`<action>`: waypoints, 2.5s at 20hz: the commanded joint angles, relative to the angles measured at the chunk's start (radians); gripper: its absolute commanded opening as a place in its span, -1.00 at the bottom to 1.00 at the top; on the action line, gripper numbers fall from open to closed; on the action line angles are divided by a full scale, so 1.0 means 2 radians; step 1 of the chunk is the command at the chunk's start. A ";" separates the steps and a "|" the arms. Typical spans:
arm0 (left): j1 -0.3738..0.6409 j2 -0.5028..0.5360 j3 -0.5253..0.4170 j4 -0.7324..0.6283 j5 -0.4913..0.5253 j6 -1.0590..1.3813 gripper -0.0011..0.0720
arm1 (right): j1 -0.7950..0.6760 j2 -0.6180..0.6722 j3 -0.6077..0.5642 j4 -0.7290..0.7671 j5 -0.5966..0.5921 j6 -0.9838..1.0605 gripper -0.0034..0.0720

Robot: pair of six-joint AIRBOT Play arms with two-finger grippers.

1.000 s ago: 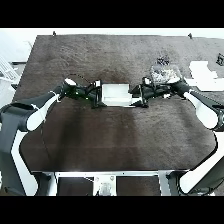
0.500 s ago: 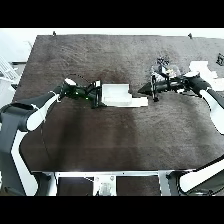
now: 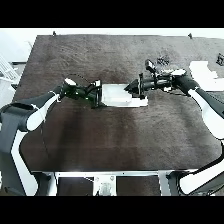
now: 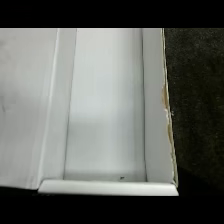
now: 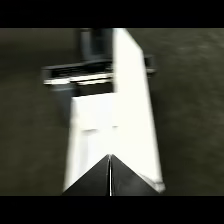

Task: Fold the box and place the chain.

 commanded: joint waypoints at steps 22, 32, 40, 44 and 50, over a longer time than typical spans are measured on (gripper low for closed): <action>0.000 0.000 0.000 0.000 0.000 0.000 -0.32 | 0.020 -0.089 0.084 -0.116 -0.043 0.114 -0.86; 0.000 0.000 0.000 0.000 0.000 0.000 -0.32 | 0.012 -0.052 0.095 -0.115 -0.022 0.103 -0.86; 0.000 0.000 0.000 0.000 0.000 0.000 -0.32 | -0.011 0.025 0.062 -0.124 -0.010 0.103 -0.86; 0.000 0.000 0.000 0.000 0.000 0.000 -0.32 | -0.013 0.084 -0.031 -0.146 -0.084 0.075 -0.86; 0.000 0.000 0.000 0.000 0.001 0.000 -0.32 | -0.012 0.093 -0.103 -0.180 -0.106 0.034 0.71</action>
